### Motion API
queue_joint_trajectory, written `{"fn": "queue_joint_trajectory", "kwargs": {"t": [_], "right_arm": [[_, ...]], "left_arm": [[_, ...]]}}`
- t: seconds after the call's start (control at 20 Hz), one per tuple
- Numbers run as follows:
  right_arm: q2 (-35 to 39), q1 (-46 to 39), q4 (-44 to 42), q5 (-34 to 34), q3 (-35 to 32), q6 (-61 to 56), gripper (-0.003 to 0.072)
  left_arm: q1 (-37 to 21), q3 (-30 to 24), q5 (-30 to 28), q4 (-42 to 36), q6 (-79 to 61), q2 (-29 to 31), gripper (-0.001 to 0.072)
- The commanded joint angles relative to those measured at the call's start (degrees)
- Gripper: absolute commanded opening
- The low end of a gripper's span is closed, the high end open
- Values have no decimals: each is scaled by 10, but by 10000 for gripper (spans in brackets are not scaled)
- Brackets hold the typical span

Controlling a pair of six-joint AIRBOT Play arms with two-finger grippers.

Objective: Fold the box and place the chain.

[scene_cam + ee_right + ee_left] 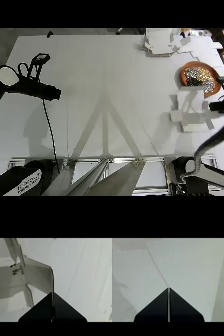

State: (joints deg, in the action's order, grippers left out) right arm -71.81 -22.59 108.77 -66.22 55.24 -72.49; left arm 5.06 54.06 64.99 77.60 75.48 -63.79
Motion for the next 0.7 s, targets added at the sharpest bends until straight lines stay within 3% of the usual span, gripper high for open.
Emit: {"fn": "queue_joint_trajectory", "kwargs": {"t": [0.0,0.1,0.3,0.5,0.65], "right_arm": [[110,110,-150,36,-10,33,8],[176,150,-230,69,-47,1,8],[285,213,-397,136,-186,-7,9],[326,294,-405,157,-273,-27,10],[326,343,-405,157,-289,-27,10]], "left_arm": [[0,0,0,0,0,0,9],[0,0,0,0,0,0,9],[0,0,-2,0,0,0,10],[0,0,-42,-3,-6,0,9],[0,0,-46,-8,-6,0,10]]}}
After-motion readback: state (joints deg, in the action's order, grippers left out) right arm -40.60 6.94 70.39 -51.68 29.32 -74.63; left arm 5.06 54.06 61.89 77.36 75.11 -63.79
